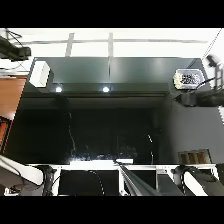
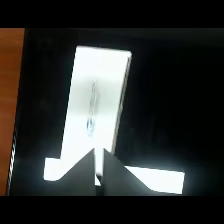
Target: Fold the box and place the chain.
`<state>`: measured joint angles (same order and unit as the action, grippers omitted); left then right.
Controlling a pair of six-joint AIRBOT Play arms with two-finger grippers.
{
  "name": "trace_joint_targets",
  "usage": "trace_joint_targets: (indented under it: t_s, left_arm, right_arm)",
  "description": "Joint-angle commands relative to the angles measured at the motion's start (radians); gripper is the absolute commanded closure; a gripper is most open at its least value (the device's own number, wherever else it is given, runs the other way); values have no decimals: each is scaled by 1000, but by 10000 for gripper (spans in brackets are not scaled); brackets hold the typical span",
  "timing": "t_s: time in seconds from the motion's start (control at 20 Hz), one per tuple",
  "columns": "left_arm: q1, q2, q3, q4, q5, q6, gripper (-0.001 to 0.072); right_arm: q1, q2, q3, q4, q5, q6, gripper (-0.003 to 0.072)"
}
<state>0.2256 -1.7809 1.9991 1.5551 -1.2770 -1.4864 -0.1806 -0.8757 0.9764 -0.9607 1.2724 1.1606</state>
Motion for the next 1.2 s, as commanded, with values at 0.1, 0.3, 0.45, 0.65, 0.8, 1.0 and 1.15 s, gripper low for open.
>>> trace_joint_targets:
  t_s: [0.1, 0.3, 0.45, 0.65, 0.8, 1.0, 1.15]
  left_arm:
    - [-89, 583, -527, -20, 125, -185, 684]
    - [-277, 1140, -1280, 3, 526, -129, 684]
    - [-342, 1378, -1586, 15, 539, -129, 683]
    - [-346, 1547, -1644, 45, 538, -128, 683]
    - [-346, 1579, -1644, 56, 541, -129, 682]
    - [-346, 1577, -1644, 56, 540, -129, 682]
    - [-346, 1577, -1644, 56, 540, -129, 682]
  right_arm:
    - [-2, 176, 67, -180, -144, 3, 678]
    - [-2, 361, -328, -203, -509, -55, 672]
    - [-2, 360, -520, -240, -579, -55, 672]
    - [-7, 360, -578, -278, -643, -55, 673]
    - [-10, 360, -577, -221, -646, -55, 670]
    - [-11, 360, -577, -203, -637, -55, 670]
    - [-11, 360, -577, -203, -637, -55, 670]
